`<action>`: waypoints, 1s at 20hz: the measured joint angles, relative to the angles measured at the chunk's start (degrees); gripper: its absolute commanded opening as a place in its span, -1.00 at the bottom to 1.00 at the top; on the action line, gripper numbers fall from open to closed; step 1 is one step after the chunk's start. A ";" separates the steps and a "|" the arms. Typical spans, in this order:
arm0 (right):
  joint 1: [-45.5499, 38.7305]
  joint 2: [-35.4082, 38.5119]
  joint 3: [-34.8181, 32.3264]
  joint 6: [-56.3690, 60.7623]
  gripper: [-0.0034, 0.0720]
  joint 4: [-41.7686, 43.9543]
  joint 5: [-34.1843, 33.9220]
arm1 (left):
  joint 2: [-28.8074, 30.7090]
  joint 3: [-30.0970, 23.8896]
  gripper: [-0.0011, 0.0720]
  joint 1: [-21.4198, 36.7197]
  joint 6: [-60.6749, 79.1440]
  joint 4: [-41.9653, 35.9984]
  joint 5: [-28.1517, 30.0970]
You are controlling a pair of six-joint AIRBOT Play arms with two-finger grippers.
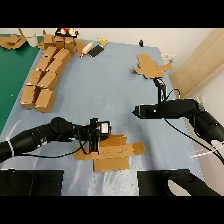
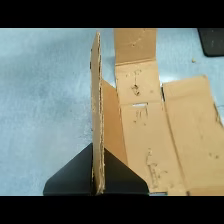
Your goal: Fold the box.
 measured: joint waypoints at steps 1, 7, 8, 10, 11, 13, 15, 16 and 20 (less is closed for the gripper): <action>0.00 0.00 0.00 0.00 -0.86 0.00 0.17 | -0.07 -0.37 -0.94 -0.87 0.22 -0.20 0.61; 0.00 0.00 0.00 0.00 -0.86 0.02 0.87 | 0.02 -1.68 -0.94 -3.13 1.07 -2.21 2.12; 0.00 0.00 0.00 0.00 -0.86 0.02 0.90 | 0.22 -1.51 -0.94 -3.21 1.25 -2.32 2.16; 0.00 0.00 0.00 0.00 -0.86 0.02 0.98 | 0.63 -0.42 -0.94 -2.64 2.03 -2.54 2.47; 0.00 0.00 0.00 0.00 -0.86 0.04 1.14 | 0.72 0.35 -0.94 -1.99 2.84 -2.56 2.69; 0.00 0.00 0.00 0.00 -0.86 0.04 1.29 | 0.85 1.81 -0.94 -0.17 4.52 -2.69 3.21; 0.00 0.00 0.00 -0.02 -0.86 0.07 1.38 | 0.85 2.93 -0.94 1.68 5.79 -2.95 3.21; 0.00 0.00 0.00 -0.02 -0.86 0.07 1.49 | 0.85 3.26 -0.94 2.47 6.19 -3.10 2.84; 0.00 0.00 0.00 -0.02 -0.86 0.22 2.47 | 0.00 2.84 -0.94 2.99 6.82 -4.04 -0.50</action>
